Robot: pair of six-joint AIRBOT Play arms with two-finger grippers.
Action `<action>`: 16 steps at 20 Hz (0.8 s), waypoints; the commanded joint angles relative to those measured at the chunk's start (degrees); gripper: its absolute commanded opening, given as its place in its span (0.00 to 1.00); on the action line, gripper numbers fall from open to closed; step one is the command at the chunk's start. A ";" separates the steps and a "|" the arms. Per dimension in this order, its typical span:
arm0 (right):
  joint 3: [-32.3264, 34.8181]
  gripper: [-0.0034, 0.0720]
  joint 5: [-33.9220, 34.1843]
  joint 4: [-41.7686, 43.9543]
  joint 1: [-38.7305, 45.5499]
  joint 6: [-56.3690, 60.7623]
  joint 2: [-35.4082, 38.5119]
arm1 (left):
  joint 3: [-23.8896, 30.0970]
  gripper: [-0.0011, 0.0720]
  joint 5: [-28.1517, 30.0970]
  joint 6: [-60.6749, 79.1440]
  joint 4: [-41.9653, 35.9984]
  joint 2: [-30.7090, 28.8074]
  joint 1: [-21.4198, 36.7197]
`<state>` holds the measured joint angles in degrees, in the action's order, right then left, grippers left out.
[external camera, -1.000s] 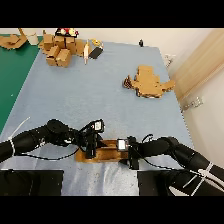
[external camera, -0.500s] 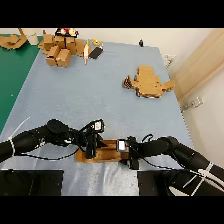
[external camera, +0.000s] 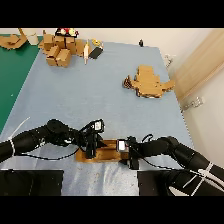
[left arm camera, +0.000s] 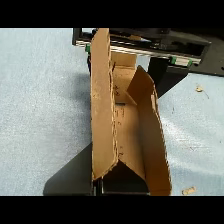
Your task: Fold the box.
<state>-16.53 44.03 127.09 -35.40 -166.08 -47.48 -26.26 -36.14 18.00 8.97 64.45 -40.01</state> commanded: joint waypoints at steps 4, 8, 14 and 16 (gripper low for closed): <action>-0.04 0.69 -0.02 0.02 -0.04 0.00 0.04 | 0.00 0.03 -0.52 -0.04 -0.04 -0.02 -0.02; -0.04 0.69 -0.02 0.02 -0.04 0.00 0.04 | 0.00 0.07 -0.44 -1.77 -0.02 -0.04 -0.02; -0.04 0.69 -0.02 0.02 -0.04 0.00 0.04 | -0.22 0.83 0.26 -7.63 0.28 -3.08 0.39; -0.04 0.69 -0.02 0.02 -0.04 0.00 0.04 | -0.22 0.84 1.25 -10.69 1.90 -6.43 1.33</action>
<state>-16.53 44.29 127.20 -35.46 -166.10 -47.44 -26.39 -36.07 11.14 9.98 61.12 -39.53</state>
